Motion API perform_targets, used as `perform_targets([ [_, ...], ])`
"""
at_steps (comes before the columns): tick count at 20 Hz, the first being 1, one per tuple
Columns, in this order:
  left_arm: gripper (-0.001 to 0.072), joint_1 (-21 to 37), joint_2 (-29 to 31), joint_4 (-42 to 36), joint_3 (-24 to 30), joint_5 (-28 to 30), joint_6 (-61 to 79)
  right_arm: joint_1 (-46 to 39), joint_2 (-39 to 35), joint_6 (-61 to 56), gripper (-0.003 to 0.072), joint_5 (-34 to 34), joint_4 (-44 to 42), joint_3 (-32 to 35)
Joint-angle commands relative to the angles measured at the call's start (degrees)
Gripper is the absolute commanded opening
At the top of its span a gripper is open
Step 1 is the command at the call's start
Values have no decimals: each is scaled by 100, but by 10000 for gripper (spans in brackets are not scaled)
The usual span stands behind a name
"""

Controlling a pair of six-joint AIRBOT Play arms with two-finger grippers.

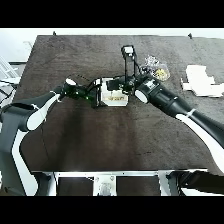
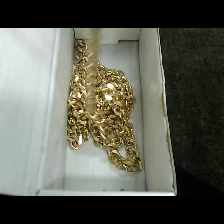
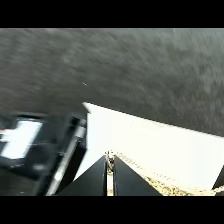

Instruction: Fold the box and place the chain.

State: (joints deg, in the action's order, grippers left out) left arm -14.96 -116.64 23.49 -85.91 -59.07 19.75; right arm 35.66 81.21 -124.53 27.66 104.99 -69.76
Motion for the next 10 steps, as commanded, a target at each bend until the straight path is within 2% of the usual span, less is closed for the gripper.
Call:
perform_targets([
  [1,310,0,4,2,-2,2,2,-85,581,-151,9,-280,-149,122],
  [2,310,0,4,2,-2,2,2,-90,754,-149,12,-278,-149,122],
  [3,310,0,4,2,-2,2,2,-114,870,-149,141,-240,-177,122],
  [4,310,0,4,2,-2,4,2,-133,892,-144,418,-160,-199,122],
  [5,310,0,4,2,-2,4,2,-138,835,-96,518,-81,-186,120],
  [10,310,0,4,2,-2,7,2,-553,293,-15,518,610,50,120],
])
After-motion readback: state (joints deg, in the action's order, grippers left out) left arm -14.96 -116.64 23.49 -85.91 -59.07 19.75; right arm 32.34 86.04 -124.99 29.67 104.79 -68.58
